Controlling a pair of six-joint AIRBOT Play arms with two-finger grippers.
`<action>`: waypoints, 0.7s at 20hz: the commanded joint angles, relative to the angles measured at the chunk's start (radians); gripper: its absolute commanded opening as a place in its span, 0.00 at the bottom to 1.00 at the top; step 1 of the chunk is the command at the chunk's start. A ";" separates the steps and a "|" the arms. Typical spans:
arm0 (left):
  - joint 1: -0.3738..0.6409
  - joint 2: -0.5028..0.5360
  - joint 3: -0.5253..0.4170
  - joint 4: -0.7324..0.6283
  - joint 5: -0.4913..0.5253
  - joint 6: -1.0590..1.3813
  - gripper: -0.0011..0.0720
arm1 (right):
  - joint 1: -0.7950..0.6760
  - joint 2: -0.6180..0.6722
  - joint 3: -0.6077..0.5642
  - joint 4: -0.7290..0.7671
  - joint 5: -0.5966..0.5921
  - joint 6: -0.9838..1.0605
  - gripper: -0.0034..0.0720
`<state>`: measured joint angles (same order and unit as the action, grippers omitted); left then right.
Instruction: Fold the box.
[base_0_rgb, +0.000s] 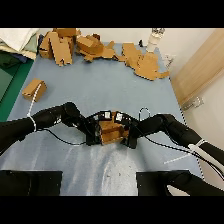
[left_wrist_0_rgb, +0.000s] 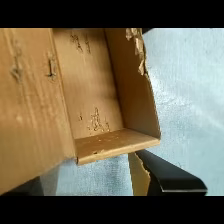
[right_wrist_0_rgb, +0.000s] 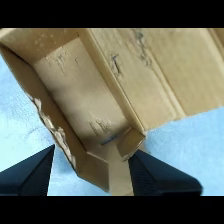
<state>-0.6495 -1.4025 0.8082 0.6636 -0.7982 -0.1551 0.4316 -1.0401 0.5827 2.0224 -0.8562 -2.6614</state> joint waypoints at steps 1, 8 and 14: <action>0.001 0.000 0.001 0.002 -0.027 -0.055 0.80 | 0.001 -0.002 0.000 0.018 -0.032 0.001 1.00; 0.001 0.002 0.005 0.015 -0.081 -0.075 0.93 | 0.001 -0.002 0.000 0.038 -0.056 0.002 0.77; 0.002 0.002 0.014 0.055 -0.091 -0.134 0.93 | 0.001 -0.002 0.000 0.077 -0.082 0.023 0.43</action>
<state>-0.6483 -1.4014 0.8200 0.7029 -0.8841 -0.2676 0.4324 -1.0409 0.5823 2.0823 -0.9268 -2.6587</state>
